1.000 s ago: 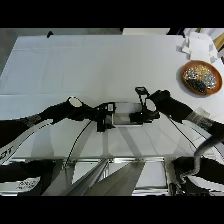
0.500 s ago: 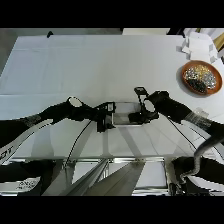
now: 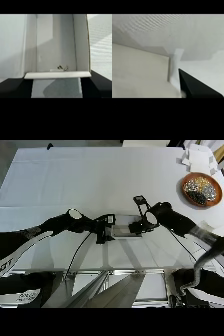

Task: Fold the box and place the chain.

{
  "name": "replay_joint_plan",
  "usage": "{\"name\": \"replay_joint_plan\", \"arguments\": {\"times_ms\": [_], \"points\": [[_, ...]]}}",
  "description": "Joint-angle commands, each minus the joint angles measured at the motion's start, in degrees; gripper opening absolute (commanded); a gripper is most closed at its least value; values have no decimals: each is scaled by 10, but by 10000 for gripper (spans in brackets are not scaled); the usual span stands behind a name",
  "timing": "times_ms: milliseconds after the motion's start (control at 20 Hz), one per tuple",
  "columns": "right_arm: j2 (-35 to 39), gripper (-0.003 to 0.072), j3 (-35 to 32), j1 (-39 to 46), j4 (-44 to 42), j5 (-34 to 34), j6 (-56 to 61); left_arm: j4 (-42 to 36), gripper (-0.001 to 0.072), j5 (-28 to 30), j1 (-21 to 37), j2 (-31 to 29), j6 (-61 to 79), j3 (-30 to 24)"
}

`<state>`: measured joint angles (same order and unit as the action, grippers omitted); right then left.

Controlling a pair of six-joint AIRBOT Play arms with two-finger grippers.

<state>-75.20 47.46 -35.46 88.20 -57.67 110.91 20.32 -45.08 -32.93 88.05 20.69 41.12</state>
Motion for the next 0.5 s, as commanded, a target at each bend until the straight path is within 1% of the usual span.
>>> {"name": "replay_joint_plan", "arguments": {"times_ms": [0,100,250,350,450], "points": [[53,433,0,9,41,-39,-46,0,204,1,0,0,0,0],[100,438,0,25,61,-58,-50,0,204,1,0,0,0,0],[163,438,14,67,61,-81,-97,0,204,1,0,0,0,0],[178,438,51,118,39,-97,-117,0,204,1,0,0,0,0],[175,437,97,176,24,-96,-157,0,204,1,0,0,0,0]]}}
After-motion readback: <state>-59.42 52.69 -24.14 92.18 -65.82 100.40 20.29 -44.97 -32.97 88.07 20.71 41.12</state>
